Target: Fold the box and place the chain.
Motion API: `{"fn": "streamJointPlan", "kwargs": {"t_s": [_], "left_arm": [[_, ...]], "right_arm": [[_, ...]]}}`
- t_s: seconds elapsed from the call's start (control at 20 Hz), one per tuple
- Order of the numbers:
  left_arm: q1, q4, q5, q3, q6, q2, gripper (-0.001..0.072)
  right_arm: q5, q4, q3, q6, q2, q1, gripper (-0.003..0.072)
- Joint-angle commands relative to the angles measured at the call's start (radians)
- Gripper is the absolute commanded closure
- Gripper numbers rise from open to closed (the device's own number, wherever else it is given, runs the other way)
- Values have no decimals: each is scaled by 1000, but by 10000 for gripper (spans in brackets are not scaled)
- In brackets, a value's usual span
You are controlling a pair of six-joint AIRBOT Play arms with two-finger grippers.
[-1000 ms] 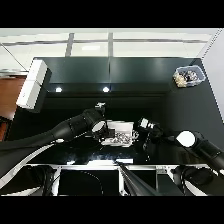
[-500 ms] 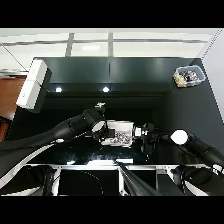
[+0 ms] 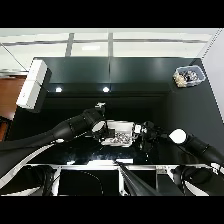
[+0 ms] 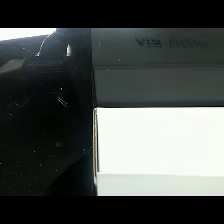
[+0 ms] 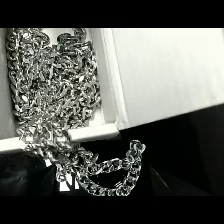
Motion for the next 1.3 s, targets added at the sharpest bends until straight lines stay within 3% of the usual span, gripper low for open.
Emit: {"fn": "streamJointPlan", "kwargs": {"t_s": [0.0,0.1,0.3,0.45,0.65,0.8,1.0,1.25], "left_arm": [[0,0,0,0,0,0,678],[0,0,0,0,0,0,678],[0,0,0,0,0,0,678],[0,0,0,0,0,0,678],[0,0,0,0,0,0,678],[0,0,0,0,0,0,678],[0,0,0,0,0,0,678],[0,0,1,0,0,0,678]], "right_arm": [[20,9,-1,13,-6,1,-20],[20,9,-1,24,-6,1,14],[24,9,-1,37,-6,1,641],[29,10,0,63,2,0,642],[58,-63,20,285,94,-2,642],[199,-168,77,469,209,-2,642],[390,-187,192,616,335,-2,641],[370,-132,224,816,321,2,632]]}}
